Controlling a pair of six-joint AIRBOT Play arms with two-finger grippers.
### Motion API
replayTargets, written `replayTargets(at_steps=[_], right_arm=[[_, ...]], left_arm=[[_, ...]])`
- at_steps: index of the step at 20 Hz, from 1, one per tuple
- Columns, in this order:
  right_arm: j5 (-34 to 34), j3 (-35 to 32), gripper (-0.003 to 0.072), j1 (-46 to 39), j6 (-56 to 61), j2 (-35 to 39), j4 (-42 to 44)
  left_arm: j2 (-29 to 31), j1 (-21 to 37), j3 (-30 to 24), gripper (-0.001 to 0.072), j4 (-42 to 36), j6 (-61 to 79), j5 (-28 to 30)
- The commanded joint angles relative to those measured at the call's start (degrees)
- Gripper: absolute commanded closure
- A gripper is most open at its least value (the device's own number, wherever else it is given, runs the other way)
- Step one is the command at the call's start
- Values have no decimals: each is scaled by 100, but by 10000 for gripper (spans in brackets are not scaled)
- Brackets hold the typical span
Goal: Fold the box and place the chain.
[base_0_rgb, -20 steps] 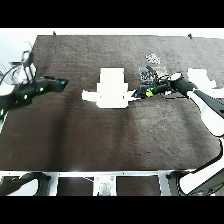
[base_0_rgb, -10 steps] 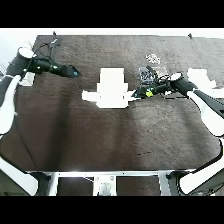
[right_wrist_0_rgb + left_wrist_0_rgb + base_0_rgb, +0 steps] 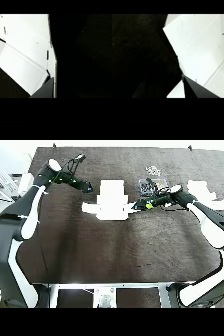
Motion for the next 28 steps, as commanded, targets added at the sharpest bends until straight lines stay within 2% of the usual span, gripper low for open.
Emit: replayTargets(at_steps=[1,15,21,22,27,28], right_arm=[[-28,4,672,4,2,-4,-85],[-28,4,672,4,2,-4,-83],[-26,4,672,4,0,-4,-85],[-28,4,672,4,0,-4,-85],[-28,4,672,4,0,-4,-85],[-28,4,672,4,0,-4,-85]], left_arm=[[-238,-74,111,204,-350,70,42],[-778,-164,114,204,-1349,378,-190],[-874,-367,114,206,-1488,505,96],[-874,-358,114,235,-1523,505,50],[-876,-358,114,247,-1517,555,-79],[-874,-358,114,293,-1519,575,-76]])
